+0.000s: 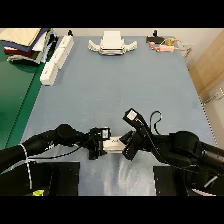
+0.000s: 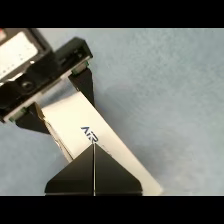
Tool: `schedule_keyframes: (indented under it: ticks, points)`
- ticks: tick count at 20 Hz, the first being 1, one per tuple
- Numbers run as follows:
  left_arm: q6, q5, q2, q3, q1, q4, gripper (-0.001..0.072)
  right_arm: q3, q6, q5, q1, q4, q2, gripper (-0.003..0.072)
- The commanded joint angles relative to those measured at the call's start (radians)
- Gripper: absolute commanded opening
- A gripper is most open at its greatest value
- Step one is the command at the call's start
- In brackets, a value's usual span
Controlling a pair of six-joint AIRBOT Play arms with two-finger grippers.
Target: Fold the box.
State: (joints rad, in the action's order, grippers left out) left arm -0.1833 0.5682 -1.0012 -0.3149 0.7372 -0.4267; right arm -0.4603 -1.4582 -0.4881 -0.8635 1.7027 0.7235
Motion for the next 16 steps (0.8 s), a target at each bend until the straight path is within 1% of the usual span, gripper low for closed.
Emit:
schedule_keyframes:
  ticks: [1, 2, 5, 11, 16]
  points:
    - [0.0, 0.0, 0.0, -0.001, -0.001, 0.0, 0.0424, 0.159, 0.167, 0.34, -0.025, 0.092, -0.049, 0.0001]
    - [0.0, 0.0, 0.0, -0.001, -0.001, 0.0, 0.0424, 0.187, 0.179, 0.38, -0.029, 0.093, -0.048, 0.0001]
    - [0.0, 0.0, 0.0, -0.001, -0.001, 0.0, 0.0424, 0.21, 0.183, 0.359, -0.029, 0.093, -0.048, 0.0002]
    - [0.0, 0.0, 0.0, -0.001, -0.001, 0.0, 0.0424, 0.212, 0.183, 0.344, -0.043, 0.092, -0.027, 0.0002]
    - [0.0, 0.0, 0.0, -0.001, -0.001, 0.0, 0.0423, 0.216, 0.183, 0.348, -0.12, 0.082, 0.058, 0.0001]
